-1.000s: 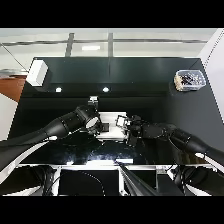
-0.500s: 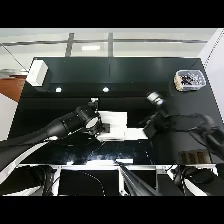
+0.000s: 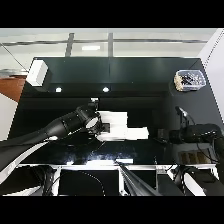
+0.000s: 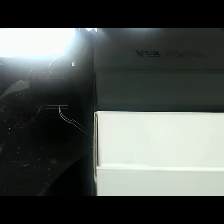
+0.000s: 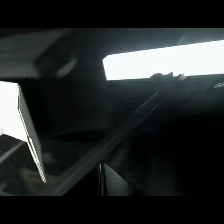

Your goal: Fold the box and place the chain.

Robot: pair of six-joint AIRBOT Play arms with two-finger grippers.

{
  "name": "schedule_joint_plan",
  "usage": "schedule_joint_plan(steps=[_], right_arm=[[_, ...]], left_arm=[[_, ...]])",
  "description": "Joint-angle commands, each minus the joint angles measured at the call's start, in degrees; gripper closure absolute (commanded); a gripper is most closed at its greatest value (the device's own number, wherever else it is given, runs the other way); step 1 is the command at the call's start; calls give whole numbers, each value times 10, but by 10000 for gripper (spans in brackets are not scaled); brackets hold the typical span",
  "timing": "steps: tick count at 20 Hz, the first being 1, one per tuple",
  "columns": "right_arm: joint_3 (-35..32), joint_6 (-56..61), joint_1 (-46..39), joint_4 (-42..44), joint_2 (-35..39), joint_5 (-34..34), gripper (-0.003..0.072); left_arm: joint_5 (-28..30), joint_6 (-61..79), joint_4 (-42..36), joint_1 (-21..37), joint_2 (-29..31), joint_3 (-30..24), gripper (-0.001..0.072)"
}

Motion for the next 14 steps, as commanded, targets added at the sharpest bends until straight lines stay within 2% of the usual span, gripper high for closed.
schedule_joint_plan(steps=[1,3,5,9,10,11,12,14], right_arm=[[-25,-7,50,96,-59,41,656],[-14,-26,96,140,-91,68,655],[11,-26,138,144,-108,92,655],[61,-26,167,144,-115,78,649],[69,-26,167,143,-115,65,498],[75,-26,167,141,-115,49,233],[80,-26,167,139,-115,37,181],[87,-27,167,139,-115,21,181]], left_arm=[[0,0,0,0,0,0,678],[1,0,0,0,0,0,678],[6,0,0,0,0,0,678],[6,0,1,0,0,0,678],[6,0,0,0,0,0,678],[6,0,0,0,0,0,678],[6,0,0,0,0,0,678],[6,0,0,0,0,0,678]])
